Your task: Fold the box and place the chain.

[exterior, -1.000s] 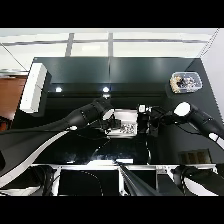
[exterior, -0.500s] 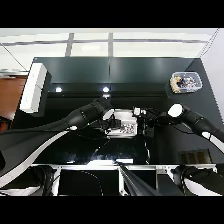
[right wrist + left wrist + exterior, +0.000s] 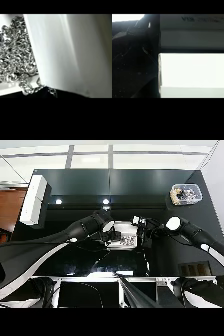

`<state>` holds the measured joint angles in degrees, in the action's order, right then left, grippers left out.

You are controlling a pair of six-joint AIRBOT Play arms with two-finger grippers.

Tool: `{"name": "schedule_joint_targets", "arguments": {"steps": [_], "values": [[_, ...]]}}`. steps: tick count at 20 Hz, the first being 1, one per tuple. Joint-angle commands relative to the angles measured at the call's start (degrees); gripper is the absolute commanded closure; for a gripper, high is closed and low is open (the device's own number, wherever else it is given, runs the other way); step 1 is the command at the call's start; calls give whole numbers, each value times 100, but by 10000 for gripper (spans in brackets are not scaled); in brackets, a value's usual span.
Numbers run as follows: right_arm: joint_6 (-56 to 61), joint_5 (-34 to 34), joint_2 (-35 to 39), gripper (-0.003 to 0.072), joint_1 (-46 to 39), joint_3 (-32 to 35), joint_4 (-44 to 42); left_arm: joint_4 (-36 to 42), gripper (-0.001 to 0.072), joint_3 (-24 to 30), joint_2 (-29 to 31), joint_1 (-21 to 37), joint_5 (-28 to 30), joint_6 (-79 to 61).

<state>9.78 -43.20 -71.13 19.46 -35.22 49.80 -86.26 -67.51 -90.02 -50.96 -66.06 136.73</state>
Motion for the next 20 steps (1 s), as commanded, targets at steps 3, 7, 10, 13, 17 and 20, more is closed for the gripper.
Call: {"name": "schedule_joint_targets", "arguments": {"steps": [3, 7, 10, 13, 17, 20], "values": [[1272, -704, 481, 678, -166, -85, 450, 0, 681, -2, 2, 0, 2, 0], [2981, -1742, 1624, 678, -542, -463, 494, -2, 681, -2, 2, 0, 2, 0], [4092, -2581, 2251, 678, -560, -964, -317, -4, 681, -2, 2, 0, 15, 0], [4597, -2629, 2286, 677, -494, -1078, -1633, -2, 681, -2, -2, 0, 63, 0], [4756, -2177, 2229, 650, -249, -1075, -1322, -4, 681, -2, -2, 0, 175, 0], [5027, -2194, 2225, 291, -260, -1078, -730, -4, 682, -2, -2, 0, 175, 2]]}}
